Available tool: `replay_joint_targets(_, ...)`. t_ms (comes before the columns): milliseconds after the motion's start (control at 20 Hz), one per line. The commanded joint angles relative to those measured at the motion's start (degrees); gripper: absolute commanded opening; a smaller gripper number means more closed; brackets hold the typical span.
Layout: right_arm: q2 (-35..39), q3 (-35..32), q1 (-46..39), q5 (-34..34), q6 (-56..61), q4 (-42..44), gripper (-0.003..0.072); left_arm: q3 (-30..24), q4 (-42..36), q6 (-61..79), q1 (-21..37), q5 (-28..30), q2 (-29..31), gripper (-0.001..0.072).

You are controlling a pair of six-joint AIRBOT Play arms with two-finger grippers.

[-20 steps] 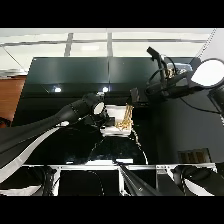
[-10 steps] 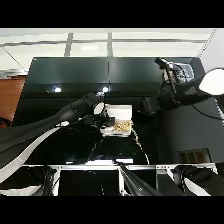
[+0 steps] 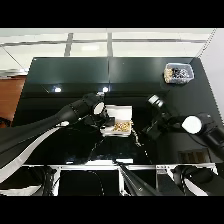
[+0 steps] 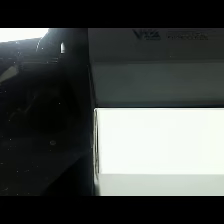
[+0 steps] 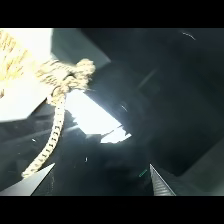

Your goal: Fold the box and place the chain.

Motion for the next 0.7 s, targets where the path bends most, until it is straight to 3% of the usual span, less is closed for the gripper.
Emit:
replay_joint_targets(0, -3.4, -3.9, 2.8, -9.1, -25.4, 8.2, 0.0707, 0.0, 0.0, 0.0, 0.0, 0.0, 0.0, 0.0029)
replay_joint_targets(150, -10.2, -3.7, 2.6, -9.2, -47.1, 23.0, 0.0707, 0.0, 0.0, 0.0, 0.0, 0.0, 0.0, 0.0029)
replay_joint_targets(250, -12.9, -3.1, 2.6, -9.2, -55.5, 29.7, 0.0708, 0.0, 0.0, 0.0, 0.0, 0.0, 0.0, 0.0029)
replay_joint_targets(450, -14.1, -2.8, 1.9, -14.2, -59.0, 31.3, 0.0707, 0.0, 0.0, 0.0, 0.0, 0.0, 0.0, 0.0029)
replay_joint_targets(650, -15.1, -2.8, -0.9, -14.2, -59.6, 31.4, 0.0707, 0.0, 0.0, 0.0, 0.0, -0.1, 0.0, 0.0029)
